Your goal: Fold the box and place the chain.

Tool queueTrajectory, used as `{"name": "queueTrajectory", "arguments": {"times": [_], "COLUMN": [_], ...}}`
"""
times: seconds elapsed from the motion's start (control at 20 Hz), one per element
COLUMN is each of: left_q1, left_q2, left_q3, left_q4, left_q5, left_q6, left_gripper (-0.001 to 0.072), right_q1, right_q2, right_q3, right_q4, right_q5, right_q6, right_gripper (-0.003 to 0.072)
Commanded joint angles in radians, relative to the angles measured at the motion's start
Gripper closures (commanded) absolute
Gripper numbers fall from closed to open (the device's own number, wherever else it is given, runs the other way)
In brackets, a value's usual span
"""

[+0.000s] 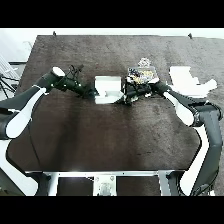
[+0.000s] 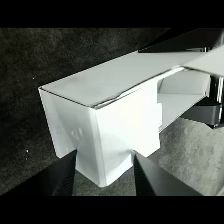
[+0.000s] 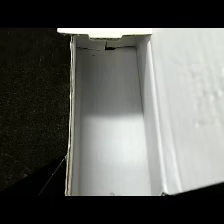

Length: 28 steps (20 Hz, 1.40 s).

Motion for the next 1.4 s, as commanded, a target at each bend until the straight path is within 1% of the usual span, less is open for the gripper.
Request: {"name": "queueTrajectory", "arguments": {"times": [0.0,0.25,0.55,0.95,1.35], "left_q1": [-0.012,-0.014,-0.055,-0.095,-0.106], "left_q2": [0.000,0.000,0.000,0.000,-0.003], "left_q3": [0.019,0.027,0.040,0.058,0.058], "left_q4": [0.039,0.048,0.101,0.274,0.317], "left_q5": [0.034,0.048,0.080,0.089,0.084], "left_q6": [-0.028,-0.046,-0.109,-0.244,-0.266], "left_gripper": [0.0294,0.0294,0.0294,0.0294,0.0294], "right_q1": [0.001,0.001,0.001,0.001,0.001], "right_q2": [0.000,0.000,0.000,0.000,0.000], "right_q3": [0.000,0.000,0.000,0.000,0.000], "right_q4": [0.000,0.000,0.000,0.000,0.000], "right_q5": [0.000,0.000,0.000,0.000,0.000], "right_q6": [0.000,0.000,0.000,0.000,0.000], "right_gripper": [0.0180,0.0180,0.0180,0.0180,0.0180]}}
